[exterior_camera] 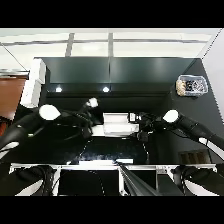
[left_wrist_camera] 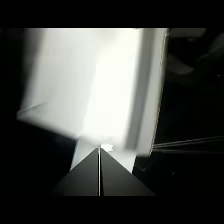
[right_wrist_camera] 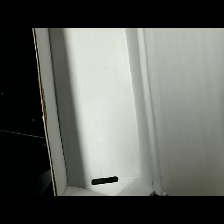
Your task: Fold the box and place the chain.
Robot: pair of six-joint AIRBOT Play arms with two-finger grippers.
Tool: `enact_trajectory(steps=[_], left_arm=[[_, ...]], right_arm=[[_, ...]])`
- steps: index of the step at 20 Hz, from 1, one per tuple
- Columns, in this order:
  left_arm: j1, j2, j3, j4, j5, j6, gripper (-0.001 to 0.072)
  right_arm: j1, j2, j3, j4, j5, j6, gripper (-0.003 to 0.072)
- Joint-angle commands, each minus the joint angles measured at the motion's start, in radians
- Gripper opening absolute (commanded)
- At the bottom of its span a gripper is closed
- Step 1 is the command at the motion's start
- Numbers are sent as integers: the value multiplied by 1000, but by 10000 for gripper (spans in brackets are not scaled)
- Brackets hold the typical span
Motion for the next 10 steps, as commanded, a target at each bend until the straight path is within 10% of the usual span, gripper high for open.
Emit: enact_trajectory(steps=[1,6,10], left_arm=[[183,140,6,276,-140,-454,26],[452,142,-56,290,-255,-1072,26],[477,43,-140,162,-278,-1086,26]], right_arm=[[0,0,1,-1,1,-1,404],[0,0,1,-1,0,-1,404],[0,0,1,-1,0,-1,404]])
